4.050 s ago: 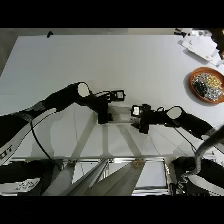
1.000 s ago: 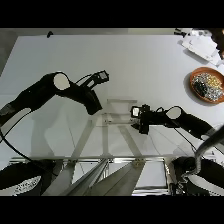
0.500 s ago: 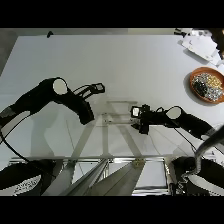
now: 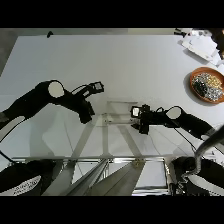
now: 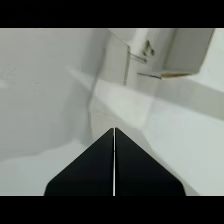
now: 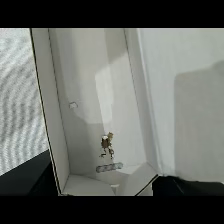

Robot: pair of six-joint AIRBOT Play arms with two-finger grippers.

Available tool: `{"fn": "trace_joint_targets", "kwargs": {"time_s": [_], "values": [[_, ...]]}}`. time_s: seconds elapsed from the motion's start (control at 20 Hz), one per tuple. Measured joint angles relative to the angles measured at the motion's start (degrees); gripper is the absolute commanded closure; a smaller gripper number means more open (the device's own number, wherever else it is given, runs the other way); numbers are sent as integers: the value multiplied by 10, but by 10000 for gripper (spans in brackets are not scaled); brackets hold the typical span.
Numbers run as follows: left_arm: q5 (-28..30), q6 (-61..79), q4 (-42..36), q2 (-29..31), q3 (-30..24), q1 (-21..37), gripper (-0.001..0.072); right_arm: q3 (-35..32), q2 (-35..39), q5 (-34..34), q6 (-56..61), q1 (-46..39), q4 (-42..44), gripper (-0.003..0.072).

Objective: Fold the box and place the chain.

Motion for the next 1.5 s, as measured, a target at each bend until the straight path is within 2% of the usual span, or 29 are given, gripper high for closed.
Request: {"fn": "trace_joint_targets", "kwargs": {"time_s": [0.35, 0.6, 0.8, 0.85, 1.0, 1.05, 1.5], "values": [[46, 87, 7, 30, -20, -37, 703, 0, 0, 0, 0, 0, 0, 435], [89, 121, 7, 3, -31, -49, 703, 0, 0, 0, 0, 0, 0, 435], [93, 161, 6, -24, -33, -51, 696, 0, 0, 0, 0, 0, 0, 435], [93, 174, 6, -31, -33, -51, 659, 0, 0, 0, 0, 0, 0, 435], [94, 198, 7, -43, -34, -51, 385, 0, 0, 0, 0, 0, 0, 435], [94, 204, 7, -45, -34, -50, 329, 0, 0, 0, 0, 0, 0, 435], [78, 272, -35, -50, -33, -51, 333, 0, 0, 0, 0, 0, 0, 435]]}}
